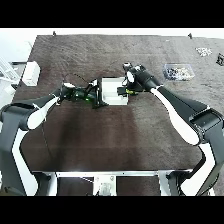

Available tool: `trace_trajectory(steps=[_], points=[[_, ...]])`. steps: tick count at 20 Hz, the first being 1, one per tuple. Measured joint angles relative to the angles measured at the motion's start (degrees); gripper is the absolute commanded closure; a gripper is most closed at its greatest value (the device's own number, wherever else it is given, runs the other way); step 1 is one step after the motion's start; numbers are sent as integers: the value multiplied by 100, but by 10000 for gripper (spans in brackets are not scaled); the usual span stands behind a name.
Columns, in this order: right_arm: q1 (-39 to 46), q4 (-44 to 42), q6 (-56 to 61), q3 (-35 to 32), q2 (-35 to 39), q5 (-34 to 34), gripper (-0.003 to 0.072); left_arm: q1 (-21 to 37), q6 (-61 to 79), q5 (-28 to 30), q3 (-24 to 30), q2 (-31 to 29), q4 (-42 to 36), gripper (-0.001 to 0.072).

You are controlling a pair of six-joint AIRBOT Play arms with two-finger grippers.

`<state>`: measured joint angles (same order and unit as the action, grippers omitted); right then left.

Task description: Fold the box and place the chain.

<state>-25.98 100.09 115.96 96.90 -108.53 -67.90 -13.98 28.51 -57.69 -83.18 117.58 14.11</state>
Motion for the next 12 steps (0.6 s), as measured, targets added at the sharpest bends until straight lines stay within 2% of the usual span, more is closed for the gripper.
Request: trace_trajectory(steps=[3, 4, 6, 7, 9, 12], points=[[-22, -24, 61, 0, -101, -96, 355, 0, 2, -4, 0, 0, 0, 186], [-28, -39, 74, 0, -120, -136, 402, 0, 2, -9, 0, 0, 2, 187], [-37, -52, 125, 4, -140, -166, 426, 0, 2, -9, 0, 0, 2, 187], [-39, -59, 157, 7, -151, -186, 551, 0, 2, -9, 0, 0, 2, 186], [-46, -107, 236, 7, -160, -197, 670, 0, -7, -7, 0, 0, 2, 186], [-44, -136, 245, 11, -164, -203, 671, 0, -17, -4, 2, 0, -2, 186]])
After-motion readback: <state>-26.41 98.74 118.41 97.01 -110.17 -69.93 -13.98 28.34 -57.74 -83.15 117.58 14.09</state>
